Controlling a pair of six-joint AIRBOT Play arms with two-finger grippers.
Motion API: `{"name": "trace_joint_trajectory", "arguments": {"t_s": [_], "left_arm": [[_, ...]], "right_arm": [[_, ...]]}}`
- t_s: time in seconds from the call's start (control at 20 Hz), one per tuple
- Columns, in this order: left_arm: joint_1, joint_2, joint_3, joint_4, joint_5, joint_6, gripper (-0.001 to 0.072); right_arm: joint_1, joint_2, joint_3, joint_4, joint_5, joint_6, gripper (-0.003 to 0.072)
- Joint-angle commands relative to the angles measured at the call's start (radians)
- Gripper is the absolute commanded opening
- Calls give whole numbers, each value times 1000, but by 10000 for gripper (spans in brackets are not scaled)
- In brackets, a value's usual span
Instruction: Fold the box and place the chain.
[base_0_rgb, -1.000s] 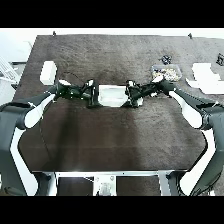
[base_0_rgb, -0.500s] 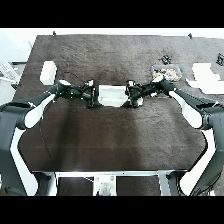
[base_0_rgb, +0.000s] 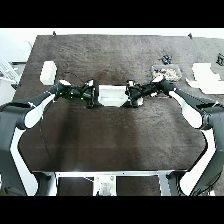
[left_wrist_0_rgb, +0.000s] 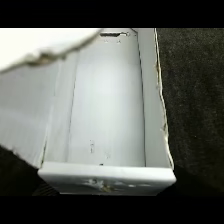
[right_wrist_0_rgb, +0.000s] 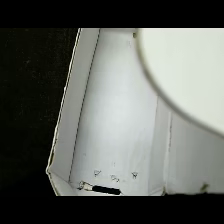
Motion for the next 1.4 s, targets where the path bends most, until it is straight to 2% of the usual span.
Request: {"name": "trace_joint_trajectory", "arguments": {"t_s": [0.0, 1.0, 1.05, 1.1, 1.35], "left_arm": [[1, -1, 1, -2, 3, 0, 307], [1, -1, 1, -2, 3, 0, 307], [1, -1, 1, -2, 3, 0, 307], [1, -1, 1, -2, 3, 0, 307], [1, -1, 1, -2, 3, 0, 307]], "right_arm": [[1, 0, -1, 0, 2, 0, 585], [1, 1, 0, 10, 2, 1, 585], [-3, 2, 1, 10, 2, 0, 604], [-10, 6, 2, 10, 3, 13, 720], [-68, 39, 2, -11, 26, 87, 720]]}}
